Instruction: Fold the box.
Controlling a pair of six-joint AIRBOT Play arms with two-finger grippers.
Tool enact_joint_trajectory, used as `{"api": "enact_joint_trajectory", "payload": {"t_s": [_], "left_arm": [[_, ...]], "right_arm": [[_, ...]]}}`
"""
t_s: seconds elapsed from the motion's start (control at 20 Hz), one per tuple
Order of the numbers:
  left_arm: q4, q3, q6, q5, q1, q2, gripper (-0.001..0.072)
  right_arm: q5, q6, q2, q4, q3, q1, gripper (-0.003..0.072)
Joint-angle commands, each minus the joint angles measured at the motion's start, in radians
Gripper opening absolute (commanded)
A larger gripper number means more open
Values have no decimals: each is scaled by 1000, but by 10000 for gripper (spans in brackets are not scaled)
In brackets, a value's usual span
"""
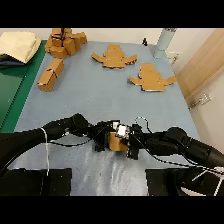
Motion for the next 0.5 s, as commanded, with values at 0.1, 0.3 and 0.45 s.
{"api": "enact_joint_trajectory", "payload": {"t_s": [0.1, 0.3, 0.45], "left_arm": [[0, 0, 0, 0, 0, -1, 525], [0, 0, 0, 0, 0, -1, 525], [0, 0, 0, 0, 0, -1, 525]], "right_arm": [[-19, 1, 61, -6, 2, 2, 281], [-29, -66, 55, -22, 1, 2, 440], [-17, -84, 30, -87, 2, 2, 536]]}}
